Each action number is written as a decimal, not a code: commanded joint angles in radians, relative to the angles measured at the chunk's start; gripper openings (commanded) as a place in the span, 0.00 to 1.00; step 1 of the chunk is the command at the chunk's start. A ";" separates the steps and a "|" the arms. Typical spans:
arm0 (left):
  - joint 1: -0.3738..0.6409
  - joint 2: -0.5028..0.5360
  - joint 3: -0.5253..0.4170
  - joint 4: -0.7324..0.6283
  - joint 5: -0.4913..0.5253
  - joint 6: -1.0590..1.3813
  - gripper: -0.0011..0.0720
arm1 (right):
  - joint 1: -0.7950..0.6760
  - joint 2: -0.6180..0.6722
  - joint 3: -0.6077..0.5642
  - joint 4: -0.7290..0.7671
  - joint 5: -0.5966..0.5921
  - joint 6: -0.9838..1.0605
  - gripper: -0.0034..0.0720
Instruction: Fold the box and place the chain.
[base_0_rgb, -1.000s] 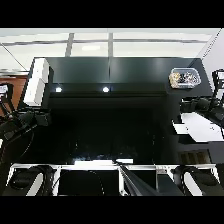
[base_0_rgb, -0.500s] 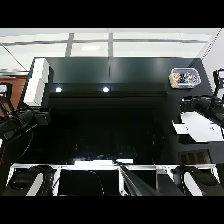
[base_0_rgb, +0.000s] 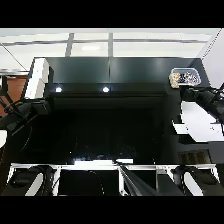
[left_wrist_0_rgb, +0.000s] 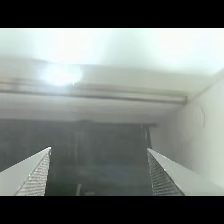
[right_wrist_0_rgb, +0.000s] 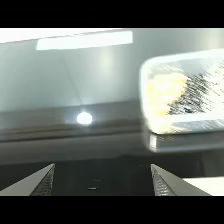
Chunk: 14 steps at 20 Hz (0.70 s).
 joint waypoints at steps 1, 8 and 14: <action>-0.001 -0.091 0.048 -0.013 0.013 0.001 0.98 | -0.122 -0.120 0.051 -0.243 -0.004 0.267 0.98; -0.001 -0.105 0.112 -0.077 -0.095 0.001 0.98 | -0.694 -0.572 0.498 -0.662 0.320 0.448 0.98; 0.001 -0.112 0.112 -0.074 -0.094 0.001 0.98 | -0.902 -0.881 0.831 -0.335 0.760 0.097 0.98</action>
